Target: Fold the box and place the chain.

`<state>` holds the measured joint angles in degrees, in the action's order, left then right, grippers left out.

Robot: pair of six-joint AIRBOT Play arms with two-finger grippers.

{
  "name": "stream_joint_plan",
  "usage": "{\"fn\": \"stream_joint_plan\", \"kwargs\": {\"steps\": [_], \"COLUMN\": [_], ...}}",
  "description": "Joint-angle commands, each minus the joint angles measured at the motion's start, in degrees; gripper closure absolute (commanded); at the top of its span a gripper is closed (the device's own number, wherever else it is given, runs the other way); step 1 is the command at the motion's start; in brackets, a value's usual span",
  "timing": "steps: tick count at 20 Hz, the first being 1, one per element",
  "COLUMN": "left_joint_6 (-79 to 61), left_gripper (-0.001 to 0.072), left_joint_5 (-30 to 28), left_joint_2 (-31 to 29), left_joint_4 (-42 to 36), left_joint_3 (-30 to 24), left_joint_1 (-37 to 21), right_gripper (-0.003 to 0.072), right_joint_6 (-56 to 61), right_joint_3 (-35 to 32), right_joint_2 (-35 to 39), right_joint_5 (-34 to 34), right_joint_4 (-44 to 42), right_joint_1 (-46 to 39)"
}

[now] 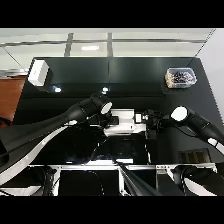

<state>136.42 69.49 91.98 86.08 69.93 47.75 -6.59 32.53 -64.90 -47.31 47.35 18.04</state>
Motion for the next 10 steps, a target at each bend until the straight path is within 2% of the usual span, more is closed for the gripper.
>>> {"fn": "stream_joint_plan", "kwargs": {"steps": [1, 5, 6, 8, 10], "left_joint_6": [-0.11, -0.11, -0.11, -0.11, -0.11], "left_gripper": [0.0684, 0.0683, 0.0683, 0.0683, 0.0683], "left_joint_5": [-0.02, -0.04, -0.04, -0.02, -0.04], "left_joint_2": [0.0, 0.0, 0.0, 0.0, 0.0], "left_joint_4": [0.0, 0.0, 0.0, 0.0, 0.0], "left_joint_3": [-0.02, -0.02, -0.02, -0.02, -0.02], "left_joint_1": [-0.04, -0.04, -0.04, -0.04, -0.04], "right_gripper": [0.0212, 0.0232, 0.0376, 0.0385, 0.0568], "right_joint_6": [-2.95, -2.97, -2.95, -2.95, -2.93], "right_joint_3": [0.0, 0.0, 0.0, 0.0, -0.02], "right_joint_2": [-0.96, -0.96, -0.96, -0.98, -1.11], "right_joint_5": [1.7, 1.62, 1.18, 1.14, 1.05], "right_joint_4": [-0.66, -4.5, -5.86, -8.33, -11.15], "right_joint_1": [1.11, 1.11, 1.11, 1.11, 1.14]}}
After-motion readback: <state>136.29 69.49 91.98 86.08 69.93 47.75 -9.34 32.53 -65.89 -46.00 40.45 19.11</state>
